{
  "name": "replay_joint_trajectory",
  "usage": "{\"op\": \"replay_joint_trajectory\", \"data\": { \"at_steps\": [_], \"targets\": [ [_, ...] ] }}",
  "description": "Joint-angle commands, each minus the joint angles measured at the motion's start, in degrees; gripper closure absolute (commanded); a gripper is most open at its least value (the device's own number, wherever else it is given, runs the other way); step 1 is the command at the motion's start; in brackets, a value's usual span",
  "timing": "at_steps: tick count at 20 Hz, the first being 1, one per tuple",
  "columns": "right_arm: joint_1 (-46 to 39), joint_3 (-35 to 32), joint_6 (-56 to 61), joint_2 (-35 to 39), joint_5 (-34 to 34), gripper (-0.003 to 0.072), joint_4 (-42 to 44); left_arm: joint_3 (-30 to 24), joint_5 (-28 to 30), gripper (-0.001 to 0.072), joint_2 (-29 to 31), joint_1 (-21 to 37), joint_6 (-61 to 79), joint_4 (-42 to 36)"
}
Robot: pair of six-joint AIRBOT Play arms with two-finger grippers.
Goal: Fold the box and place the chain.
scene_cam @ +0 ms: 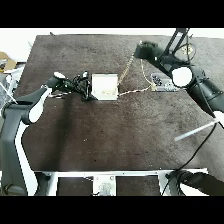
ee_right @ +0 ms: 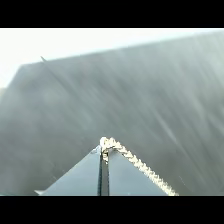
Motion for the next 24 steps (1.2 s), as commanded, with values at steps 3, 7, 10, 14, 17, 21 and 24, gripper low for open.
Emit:
{"op": "replay_joint_trajectory", "data": {
  "at_steps": [3,7,10,14,17,21,24],
  "targets": [
    [9.9,6.7,-2.0,0.4,-12.0,0.0686,-6.8,0.0,0.0,0.0319,0.0,0.0,0.0,0.0],
    [10.4,6.9,-1.7,-4.2,-9.5,0.0685,-5.7,0.0,0.0,0.0318,0.0,0.0,0.0,0.0],
    [10.4,6.9,-1.7,-8.3,-6.2,0.0685,-4.6,0.0,0.0,0.0319,0.0,0.0,0.0,0.0],
    [10.3,6.9,-1.7,-14.0,1.2,0.0685,-4.0,0.0,0.0,0.0318,0.0,0.0,0.0,0.0],
    [10.2,6.8,-1.7,-18.2,9.7,0.0429,-4.1,0.0,0.0,0.0319,0.0,0.0,0.0,0.0],
    [6.4,6.8,-0.6,-19.5,18.6,0.0413,-5.7,0.0,0.0,0.0319,0.0,0.0,0.0,0.0],
    [-1.0,6.7,1.4,-19.3,25.3,0.0413,-5.8,0.0,0.0,0.0319,0.0,0.0,0.0,0.0]
  ]
}}
